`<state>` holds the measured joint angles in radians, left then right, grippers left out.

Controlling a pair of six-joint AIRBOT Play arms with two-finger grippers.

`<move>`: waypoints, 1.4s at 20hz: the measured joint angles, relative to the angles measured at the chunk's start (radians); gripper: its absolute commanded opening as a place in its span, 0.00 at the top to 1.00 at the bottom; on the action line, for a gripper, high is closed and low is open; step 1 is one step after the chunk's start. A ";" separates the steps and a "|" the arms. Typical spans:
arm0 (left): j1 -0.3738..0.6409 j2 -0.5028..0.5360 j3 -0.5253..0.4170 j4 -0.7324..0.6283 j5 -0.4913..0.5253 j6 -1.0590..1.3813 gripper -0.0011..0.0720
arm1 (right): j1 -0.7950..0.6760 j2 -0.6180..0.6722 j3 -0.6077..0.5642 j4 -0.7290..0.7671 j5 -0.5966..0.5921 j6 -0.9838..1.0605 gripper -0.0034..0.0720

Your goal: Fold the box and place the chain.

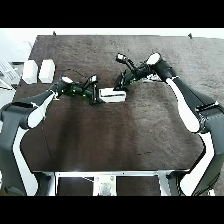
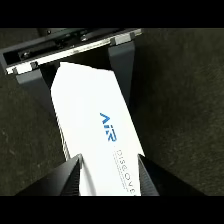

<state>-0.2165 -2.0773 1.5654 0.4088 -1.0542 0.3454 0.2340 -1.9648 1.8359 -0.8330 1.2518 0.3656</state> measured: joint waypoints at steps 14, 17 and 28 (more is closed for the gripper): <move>0.000 0.000 0.000 0.006 -0.008 0.006 0.26 | 0.032 0.002 -0.078 0.000 0.035 0.067 0.39; -0.002 0.000 0.000 0.007 -0.016 0.005 0.26 | 0.020 0.016 -0.090 0.026 0.064 0.070 0.39; -0.002 0.000 0.000 0.002 -0.004 0.001 0.26 | -0.045 0.059 -0.143 0.162 0.061 0.040 0.95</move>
